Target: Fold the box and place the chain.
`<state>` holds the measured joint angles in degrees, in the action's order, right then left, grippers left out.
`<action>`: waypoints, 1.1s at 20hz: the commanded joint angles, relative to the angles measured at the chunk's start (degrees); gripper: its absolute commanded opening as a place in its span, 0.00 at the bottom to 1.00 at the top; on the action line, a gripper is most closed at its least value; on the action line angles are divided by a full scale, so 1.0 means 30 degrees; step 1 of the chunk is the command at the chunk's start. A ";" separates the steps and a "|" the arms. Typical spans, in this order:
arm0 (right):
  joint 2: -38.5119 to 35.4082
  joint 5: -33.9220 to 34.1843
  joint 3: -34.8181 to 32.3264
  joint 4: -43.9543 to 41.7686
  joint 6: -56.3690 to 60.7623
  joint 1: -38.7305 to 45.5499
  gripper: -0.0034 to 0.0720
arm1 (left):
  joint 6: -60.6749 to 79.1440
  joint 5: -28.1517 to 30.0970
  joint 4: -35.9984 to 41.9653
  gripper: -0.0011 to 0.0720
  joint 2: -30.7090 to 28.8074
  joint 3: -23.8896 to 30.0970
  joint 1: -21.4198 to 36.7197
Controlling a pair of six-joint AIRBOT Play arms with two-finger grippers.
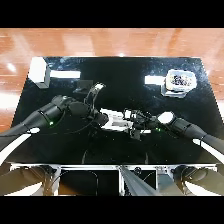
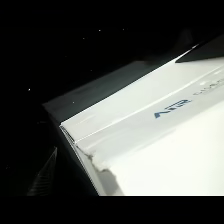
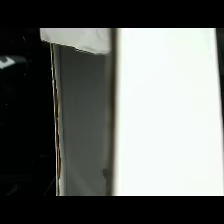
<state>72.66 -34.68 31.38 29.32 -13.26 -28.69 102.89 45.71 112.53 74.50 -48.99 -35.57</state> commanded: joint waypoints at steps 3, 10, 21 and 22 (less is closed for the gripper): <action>0.0000 0.0000 0.0015 -0.0029 0.0000 -0.0015 0.63 | -0.3220 -0.0204 -0.3585 0.86 -0.0015 0.0058 -0.1355; -0.0007 0.0000 0.0015 -0.0022 0.0000 -0.0022 0.63 | -0.5231 -0.0204 -0.3592 0.84 0.0044 0.0051 -0.1362; -0.0007 0.0000 0.0015 -0.0022 0.0000 -0.0022 0.63 | -1.1774 0.5391 -0.6025 0.63 0.2244 -0.2951 -0.2310; -0.0007 0.0000 0.0015 -0.0029 0.0000 -0.0022 0.63 | -1.2444 0.5413 -0.6470 0.63 0.2375 -0.3075 -0.2572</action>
